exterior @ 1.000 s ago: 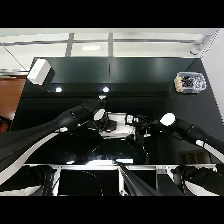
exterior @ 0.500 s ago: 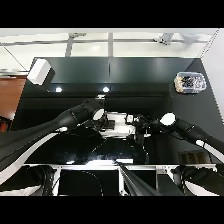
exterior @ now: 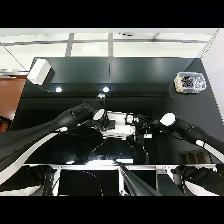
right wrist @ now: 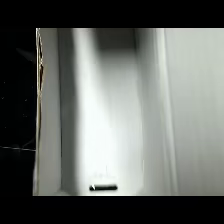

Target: Fold the box and place the chain.

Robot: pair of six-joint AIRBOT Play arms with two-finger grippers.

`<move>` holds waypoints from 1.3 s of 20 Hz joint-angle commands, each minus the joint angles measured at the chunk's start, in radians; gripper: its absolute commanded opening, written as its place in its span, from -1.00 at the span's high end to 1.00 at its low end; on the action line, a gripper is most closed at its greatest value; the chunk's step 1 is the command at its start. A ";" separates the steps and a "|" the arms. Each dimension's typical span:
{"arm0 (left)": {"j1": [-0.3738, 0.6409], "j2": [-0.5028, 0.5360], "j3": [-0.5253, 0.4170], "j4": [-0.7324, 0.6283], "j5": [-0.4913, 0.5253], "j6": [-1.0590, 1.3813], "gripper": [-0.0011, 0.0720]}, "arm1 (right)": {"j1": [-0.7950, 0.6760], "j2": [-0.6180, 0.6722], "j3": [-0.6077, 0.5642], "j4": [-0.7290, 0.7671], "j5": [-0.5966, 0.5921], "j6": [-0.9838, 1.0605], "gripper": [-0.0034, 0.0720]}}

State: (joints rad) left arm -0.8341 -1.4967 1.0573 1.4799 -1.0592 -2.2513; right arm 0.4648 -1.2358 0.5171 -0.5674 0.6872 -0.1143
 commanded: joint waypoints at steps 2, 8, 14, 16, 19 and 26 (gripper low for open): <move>0.000 0.000 0.000 0.003 -0.019 -0.005 0.90 | 0.000 0.027 0.006 -0.060 0.027 0.080 -0.79; 0.001 0.000 0.000 0.005 -0.016 -0.005 0.90 | -0.047 0.154 0.008 -0.171 0.125 0.130 -0.76; 0.001 0.000 0.000 0.005 -0.016 -0.004 0.90 | -0.061 0.167 0.006 -0.172 0.119 0.093 -0.76; 0.001 0.000 0.000 0.013 -0.015 -0.003 0.90 | -0.060 0.167 0.006 -0.191 0.112 0.080 -0.76; 0.001 0.000 0.000 0.037 -0.014 -0.004 0.90 | -0.059 0.165 0.004 -0.194 0.110 0.064 -0.76; 0.001 0.000 0.000 0.039 -0.014 -0.004 0.90 | -0.058 0.138 0.004 -0.175 0.086 0.064 -0.37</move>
